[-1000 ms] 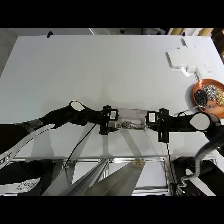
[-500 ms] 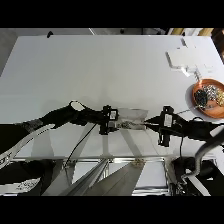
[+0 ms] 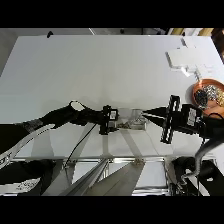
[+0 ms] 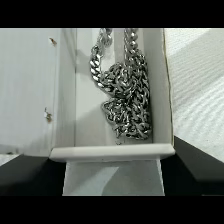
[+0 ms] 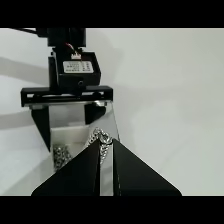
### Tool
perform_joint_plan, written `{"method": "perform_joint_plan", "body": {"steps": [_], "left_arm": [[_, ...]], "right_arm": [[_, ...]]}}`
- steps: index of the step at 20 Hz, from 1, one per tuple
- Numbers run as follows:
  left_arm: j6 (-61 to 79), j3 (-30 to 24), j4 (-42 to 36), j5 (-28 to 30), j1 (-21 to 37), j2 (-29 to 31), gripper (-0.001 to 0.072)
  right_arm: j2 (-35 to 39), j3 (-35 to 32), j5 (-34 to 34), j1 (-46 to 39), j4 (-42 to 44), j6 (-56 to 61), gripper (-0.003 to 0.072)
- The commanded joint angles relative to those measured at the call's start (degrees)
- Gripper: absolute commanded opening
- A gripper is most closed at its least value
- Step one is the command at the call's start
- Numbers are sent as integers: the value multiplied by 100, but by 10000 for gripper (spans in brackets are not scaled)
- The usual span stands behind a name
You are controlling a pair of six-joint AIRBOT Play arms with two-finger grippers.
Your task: Fold the box and place the chain.
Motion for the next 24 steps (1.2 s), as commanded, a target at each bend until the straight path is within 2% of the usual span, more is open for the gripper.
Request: {"method": "perform_joint_plan", "body": {"steps": [1, 6, 10, 12, 14, 15, 16, 17, 20, 23, 24], "left_arm": [[2, -2, 0, 0, 2, 2, 270], [2, -2, 0, 0, 2, 4, 270], [2, -2, 0, 0, 2, 2, 270], [2, -2, 0, 2, 2, 2, 270], [2, -2, 0, 0, 2, 4, 270], [2, -2, 0, 0, 2, 2, 270], [2, -2, 0, 2, 2, 4, 270], [2, -2, 0, 2, 2, 2, 270], [2, -2, 0, 2, 2, 2, 270], [2, -2, 0, 0, 2, 2, 270], [2, -2, 0, 0, 2, 2, 270]], "right_arm": [[9, 68, -4, -2, 208, 2, 15], [-271, 66, -96, 472, 186, 0, 15], [-787, 66, -850, 1287, -61, 4, 15], [-1071, 66, -938, 1478, -400, 74, 16], [-1340, 66, -929, 1484, -752, 363, 19], [-1445, 66, -916, 1484, -966, 382, 83], [-1484, 66, -916, 1484, -1130, 378, 187], [-1464, 66, -916, 1478, -1309, 374, 221], [-1237, 66, -730, 1344, -1853, 374, 219], [-1021, 66, -31, 592, -2361, 369, 216], [-1019, 63, 225, 317, -2522, 356, 179]]}}
